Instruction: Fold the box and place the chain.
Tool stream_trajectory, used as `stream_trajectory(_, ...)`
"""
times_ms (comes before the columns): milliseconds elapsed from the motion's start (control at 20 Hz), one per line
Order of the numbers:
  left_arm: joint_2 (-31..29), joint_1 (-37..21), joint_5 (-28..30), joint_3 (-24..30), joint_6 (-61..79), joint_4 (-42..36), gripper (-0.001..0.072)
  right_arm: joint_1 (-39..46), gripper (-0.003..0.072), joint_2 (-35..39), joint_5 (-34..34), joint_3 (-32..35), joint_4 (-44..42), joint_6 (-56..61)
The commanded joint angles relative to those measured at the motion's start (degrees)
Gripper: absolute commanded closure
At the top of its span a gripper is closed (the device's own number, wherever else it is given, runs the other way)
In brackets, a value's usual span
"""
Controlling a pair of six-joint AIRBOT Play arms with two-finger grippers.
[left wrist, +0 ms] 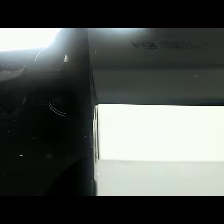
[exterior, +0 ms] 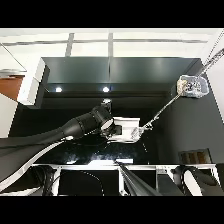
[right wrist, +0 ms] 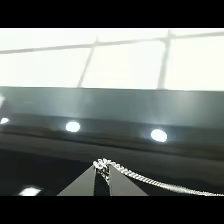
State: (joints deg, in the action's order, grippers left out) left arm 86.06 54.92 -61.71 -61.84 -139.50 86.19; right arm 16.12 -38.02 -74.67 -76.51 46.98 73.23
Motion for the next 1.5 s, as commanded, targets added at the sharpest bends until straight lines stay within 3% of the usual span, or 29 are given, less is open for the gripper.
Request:
stream_trajectory(0, 0.0, 0.0, -0.3, 0.0, 0.0, 0.1, 0.0676, -2.4, 0.0638, 1.7, -8.3, -1.7, -6.5, -0.9)
stream_trajectory(150, 0.0, 0.0, -0.2, 0.0, 0.0, 0.1, 0.0676, -8.4, 0.0638, 1.8, -13.4, 0.6, -5.6, -0.8)
stream_trajectory(450, 0.0, 0.0, -0.2, 0.0, 0.0, 0.1, 0.0676, -19.2, 0.0638, 1.8, -15.0, 13.9, -6.3, -0.6)
stream_trajectory(950, 0.0, 0.0, -0.1, 0.0, 0.0, 0.3, 0.0676, -24.9, 0.0638, 1.6, -5.1, 31.0, -11.6, -1.2)
stream_trajectory(1300, 0.0, 0.0, -0.1, 0.0, 0.0, 0.3, 0.0676, -34.2, 0.0627, -3.0, 2.9, 33.0, -11.2, -1.5)
stream_trajectory(1400, 0.0, 0.0, -0.1, 0.0, 0.0, 0.3, 0.0676, -33.4, 0.0155, -3.0, 3.0, 33.1, -7.8, -1.4)
stream_trajectory(1450, 0.0, 0.0, -0.1, 0.0, 0.0, 0.3, 0.0676, -32.2, 0.0128, -3.0, 2.4, 33.0, -6.6, -1.5)
